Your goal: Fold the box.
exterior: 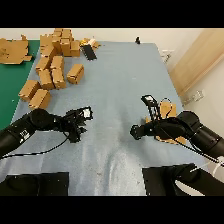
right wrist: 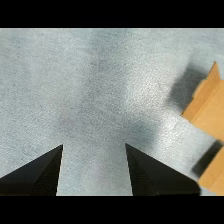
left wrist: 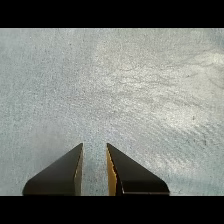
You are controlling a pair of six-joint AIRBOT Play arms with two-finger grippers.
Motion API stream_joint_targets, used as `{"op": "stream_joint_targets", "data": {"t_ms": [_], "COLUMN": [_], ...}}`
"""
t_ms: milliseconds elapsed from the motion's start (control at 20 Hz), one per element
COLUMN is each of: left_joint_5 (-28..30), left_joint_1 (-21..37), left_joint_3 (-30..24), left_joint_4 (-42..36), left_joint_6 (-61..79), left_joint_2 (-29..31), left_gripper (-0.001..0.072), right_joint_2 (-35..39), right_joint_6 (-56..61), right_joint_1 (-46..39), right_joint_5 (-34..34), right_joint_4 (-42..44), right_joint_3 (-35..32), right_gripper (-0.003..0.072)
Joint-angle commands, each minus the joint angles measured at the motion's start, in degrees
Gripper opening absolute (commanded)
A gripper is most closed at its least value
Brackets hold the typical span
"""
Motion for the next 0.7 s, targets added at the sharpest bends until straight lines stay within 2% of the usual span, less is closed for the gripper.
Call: {"op": "stream_joint_targets", "data": {"t_ms": [0, 350, 500, 600, 650], "left_joint_5": [0.0, 0.0, 0.28, 2.14, 0.44], "left_joint_1": [-0.02, -0.02, -0.04, -0.13, -0.13], "left_joint_3": [0.04, 0.04, 0.04, 0.02, 0.02], "left_joint_4": [0.02, 0.02, 0.0, -3.89, -8.09], "left_joint_6": [0.02, 0.02, 0.04, -1.75, -8.76], "left_joint_2": [0.07, 0.07, 0.07, -0.09, -0.02], "left_gripper": [0.0249, 0.0249, 0.0249, 0.0249, 0.0249], "right_joint_2": [-0.02, -0.02, -0.04, -0.35, -0.57], "right_joint_6": [0.02, 0.02, 0.09, 3.08, 4.11], "right_joint_1": [0.02, 0.02, 0.02, 0.02, 0.07], "right_joint_5": [0.0, 0.0, 3.82, 4.04, 3.21], "right_joint_4": [0.02, 0.02, 0.26, 4.7, 7.15], "right_joint_3": [0.02, 0.02, 0.02, -0.02, -0.04], "right_gripper": [0.0601, 0.0601, 0.06, 0.06, 0.06]}}
